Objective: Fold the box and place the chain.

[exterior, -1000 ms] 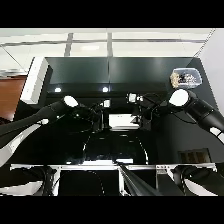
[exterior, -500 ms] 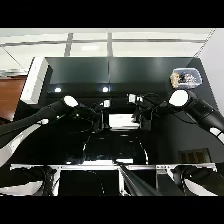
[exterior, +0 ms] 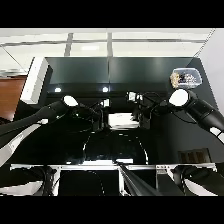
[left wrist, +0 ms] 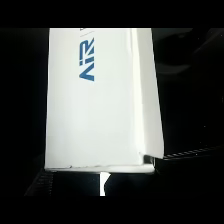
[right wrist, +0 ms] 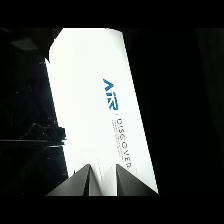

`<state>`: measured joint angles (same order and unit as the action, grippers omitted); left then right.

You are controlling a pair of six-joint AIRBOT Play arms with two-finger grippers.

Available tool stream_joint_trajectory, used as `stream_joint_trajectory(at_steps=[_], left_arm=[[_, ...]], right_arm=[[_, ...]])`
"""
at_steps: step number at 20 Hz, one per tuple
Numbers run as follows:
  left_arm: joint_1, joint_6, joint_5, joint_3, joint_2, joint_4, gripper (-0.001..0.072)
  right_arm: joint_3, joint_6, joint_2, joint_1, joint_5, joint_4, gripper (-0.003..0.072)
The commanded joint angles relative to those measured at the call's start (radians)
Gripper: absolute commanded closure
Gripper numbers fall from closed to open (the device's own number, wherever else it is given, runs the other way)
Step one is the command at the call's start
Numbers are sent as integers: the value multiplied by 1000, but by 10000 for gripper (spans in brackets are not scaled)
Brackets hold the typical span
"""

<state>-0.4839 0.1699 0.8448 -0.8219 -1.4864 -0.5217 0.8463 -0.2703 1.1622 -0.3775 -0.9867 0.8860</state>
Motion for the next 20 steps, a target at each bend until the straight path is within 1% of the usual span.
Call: stream_joint_trajectory(at_steps=[1, 6, 20], left_arm=[[-1, 1, 2, 0, 0, -1, 211], [-1, 1, 2, 0, 0, -1, 211], [-1, 1, 2, 0, 0, -1, 211]], right_arm=[[3, -3, -1, -1, 6, -6, 505], [3, -10, -1, 0, 27, -22, 506], [-20, -11, 2, -1, 17, -18, 506]])
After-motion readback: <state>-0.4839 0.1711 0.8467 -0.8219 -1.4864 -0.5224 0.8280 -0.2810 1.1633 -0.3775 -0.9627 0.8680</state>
